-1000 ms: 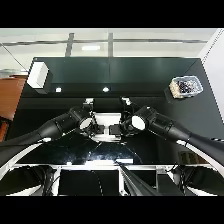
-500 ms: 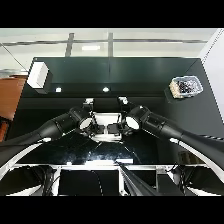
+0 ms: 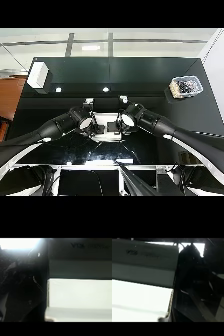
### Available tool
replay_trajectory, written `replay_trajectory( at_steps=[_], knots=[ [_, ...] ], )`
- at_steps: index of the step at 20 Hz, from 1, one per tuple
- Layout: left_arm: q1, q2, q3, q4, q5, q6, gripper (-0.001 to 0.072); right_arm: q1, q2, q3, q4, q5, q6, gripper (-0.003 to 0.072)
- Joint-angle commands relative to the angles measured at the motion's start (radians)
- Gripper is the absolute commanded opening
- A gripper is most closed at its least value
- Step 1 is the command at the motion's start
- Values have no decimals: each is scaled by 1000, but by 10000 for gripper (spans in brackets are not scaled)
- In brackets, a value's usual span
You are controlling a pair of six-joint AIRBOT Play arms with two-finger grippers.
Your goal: Fold the box and place the chain.
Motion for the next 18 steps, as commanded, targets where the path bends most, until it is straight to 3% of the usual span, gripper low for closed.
replay_trajectory(
  at_steps=[1,18],
  knots=[
    [0,0,0,0,0,0,31,1,-3,3,-4,14,26,221],
    [0,0,0,-3,1,0,30,3,-53,3,-2,10,26,221]
  ],
)
